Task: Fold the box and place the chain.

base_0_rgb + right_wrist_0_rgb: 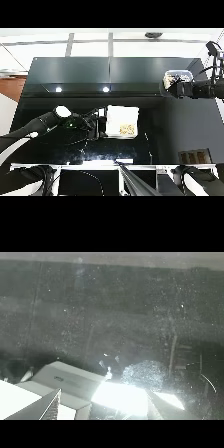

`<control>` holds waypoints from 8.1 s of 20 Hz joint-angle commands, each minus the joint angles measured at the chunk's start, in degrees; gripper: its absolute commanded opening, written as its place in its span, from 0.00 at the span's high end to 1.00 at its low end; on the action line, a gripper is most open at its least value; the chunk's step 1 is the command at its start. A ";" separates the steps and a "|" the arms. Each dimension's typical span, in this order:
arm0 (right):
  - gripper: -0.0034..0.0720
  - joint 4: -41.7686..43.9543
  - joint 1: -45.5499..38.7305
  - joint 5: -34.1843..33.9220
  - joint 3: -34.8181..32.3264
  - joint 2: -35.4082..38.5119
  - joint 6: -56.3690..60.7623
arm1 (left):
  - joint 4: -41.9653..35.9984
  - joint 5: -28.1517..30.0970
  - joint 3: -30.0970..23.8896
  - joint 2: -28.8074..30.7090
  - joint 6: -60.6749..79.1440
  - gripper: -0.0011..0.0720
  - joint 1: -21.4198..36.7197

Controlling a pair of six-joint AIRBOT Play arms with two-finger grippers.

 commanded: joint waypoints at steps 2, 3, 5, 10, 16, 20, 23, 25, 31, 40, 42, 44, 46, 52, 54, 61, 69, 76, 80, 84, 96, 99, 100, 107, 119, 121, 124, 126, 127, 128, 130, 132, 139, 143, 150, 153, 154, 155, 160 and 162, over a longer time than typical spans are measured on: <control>0.16 0.02 0.00 -0.02 0.04 0.02 0.09 | -0.04 0.35 0.04 -0.09 0.28 0.01 -0.85; 0.16 0.02 0.00 -0.02 0.04 0.02 0.09 | -0.04 0.81 0.04 -0.28 0.28 0.01 -1.27; 0.16 0.02 0.00 -0.02 0.04 0.04 0.11 | 0.02 1.73 0.13 -0.33 0.26 0.01 -2.03; 0.16 0.22 0.00 0.00 0.04 0.04 0.11 | 0.04 -0.48 0.17 -0.33 2.47 0.04 -2.03; 0.16 0.24 0.00 0.02 0.04 0.02 0.35 | 0.37 -1.29 0.35 -0.31 3.21 0.03 -1.97; 0.16 0.24 0.00 0.04 0.04 0.04 0.96 | 0.22 -1.07 1.38 -0.24 0.72 0.03 -1.97; 0.16 0.24 0.00 0.04 0.04 0.02 0.96 | 0.20 -1.53 1.77 -0.26 -0.22 0.03 -1.99; 0.16 0.24 0.00 0.02 0.04 0.04 0.96 | 0.24 -1.49 1.77 -0.26 -0.20 0.03 -1.97; 0.16 0.26 0.00 0.02 0.04 0.04 1.18 | 0.39 -0.02 1.95 -0.26 -0.15 0.03 -1.92; 0.16 0.26 0.00 0.04 0.04 0.02 1.38 | -0.55 -0.13 2.29 -1.88 2.19 0.03 -2.03; 0.16 0.37 0.00 0.02 0.04 0.02 1.38 | -0.83 -0.11 2.67 -1.97 2.47 0.03 -2.03; 0.16 0.44 0.00 0.02 0.04 0.04 1.40 | -2.16 -0.22 2.78 -2.45 3.56 0.03 -2.03; 0.16 0.44 0.00 0.04 0.04 0.02 1.40 | -2.05 -0.55 3.15 -2.75 3.52 0.03 -2.14; 0.16 0.44 0.00 0.02 0.04 0.02 1.40 | -2.12 -0.46 3.37 -2.93 3.54 0.03 -2.21; 0.16 0.44 0.00 0.00 0.04 0.02 1.40 | -1.44 -0.24 3.39 -2.95 3.54 0.03 -2.80; 0.16 0.44 0.00 0.02 0.04 0.02 1.55 | 0.37 0.57 3.39 -2.95 3.19 0.06 -4.15; 0.15 1.68 2.99 0.81 0.04 -1.20 -2.86 | 0.39 0.57 3.39 -2.95 3.21 0.61 -4.17; 0.00 4.42 13.05 -7.08 0.02 -13.92 -15.13 | 0.39 0.57 3.39 -2.95 3.21 0.61 -4.17; 0.01 11.63 13.27 -8.55 0.00 -20.17 -29.68 | 0.39 0.59 3.39 -2.95 3.21 0.61 -4.17; 0.01 18.32 13.16 -11.47 0.00 -21.35 -42.53 | 0.39 0.59 3.39 -2.95 3.19 0.61 -4.17; 0.01 18.88 13.16 4.52 -3.93 -17.68 -50.36 | 0.37 0.79 3.39 -2.95 3.06 0.61 -4.17; 0.01 18.93 13.18 2.40 -9.05 -15.08 -53.96 | 0.37 0.79 3.39 -2.95 3.04 0.61 -4.17; 0.01 19.45 13.18 1.38 -11.04 -14.58 -56.15 | 0.37 0.79 3.39 -2.95 3.04 0.61 -4.17; 0.01 24.81 14.60 0.09 -16.37 -14.47 -62.99 | 0.33 0.87 3.39 -2.95 3.02 0.61 -4.17; 0.01 19.17 15.43 2.60 -17.16 -10.40 -57.92 | 0.22 1.33 3.39 -2.95 2.60 0.61 -4.17; 0.01 17.84 17.22 1.64 -17.70 -10.40 -56.87 | 0.22 1.40 3.39 -2.95 2.51 0.61 -4.17; 0.01 13.73 20.04 -1.09 -17.81 -10.40 -55.60 | 0.22 1.40 3.39 -2.95 2.51 0.61 -4.17; 0.01 13.42 20.41 -2.25 -17.81 -10.40 -55.60 | 0.20 1.40 3.39 -2.95 2.51 0.61 -4.17; 0.01 13.38 20.41 -2.60 -17.81 -10.40 -55.60 | 0.20 1.40 3.39 -2.95 2.51 0.61 -4.17; 0.01 13.05 20.41 -3.02 -17.81 -10.40 -55.60 | 0.22 1.40 3.39 -2.95 2.51 0.61 -4.17; 0.01 13.09 20.41 -3.69 -17.81 -10.40 -55.60 | 0.22 1.40 3.39 -2.95 2.51 0.61 -4.17; 0.02 13.16 20.41 -3.87 -17.81 -10.40 -55.60 | 0.22 1.38 3.39 -2.95 2.51 0.61 -4.17; 0.42 14.95 20.41 -3.21 -17.81 -10.40 -55.60 | 0.22 1.38 3.39 -2.95 2.51 0.61 -4.17; 0.55 15.89 20.41 -3.21 -17.81 -10.40 -55.60 | 0.22 1.38 3.39 -2.95 2.51 0.61 -4.17; 0.55 15.89 20.41 -2.78 -17.81 -10.40 -55.58 | 0.22 1.38 3.39 -2.95 2.51 0.61 -4.17; 0.55 15.85 20.41 -3.02 -17.86 -10.40 -55.58 | 0.22 1.38 3.39 -2.95 2.51 0.61 -4.17; 0.55 15.85 20.41 -3.04 -17.86 -10.40 -55.58 | 0.22 1.40 3.39 -2.95 2.51 0.61 -4.17; 0.55 15.82 20.41 -3.04 -17.86 -10.40 -55.58 | 0.22 1.40 3.39 -2.95 2.51 0.61 -4.17; 0.55 14.08 20.41 -3.63 -17.88 -10.40 -55.47 | 0.22 1.40 3.39 -2.95 2.51 0.61 -4.17; 0.55 13.90 20.44 -3.63 -17.86 -10.40 -55.47 | 0.20 1.40 3.39 -2.95 2.51 0.61 -4.17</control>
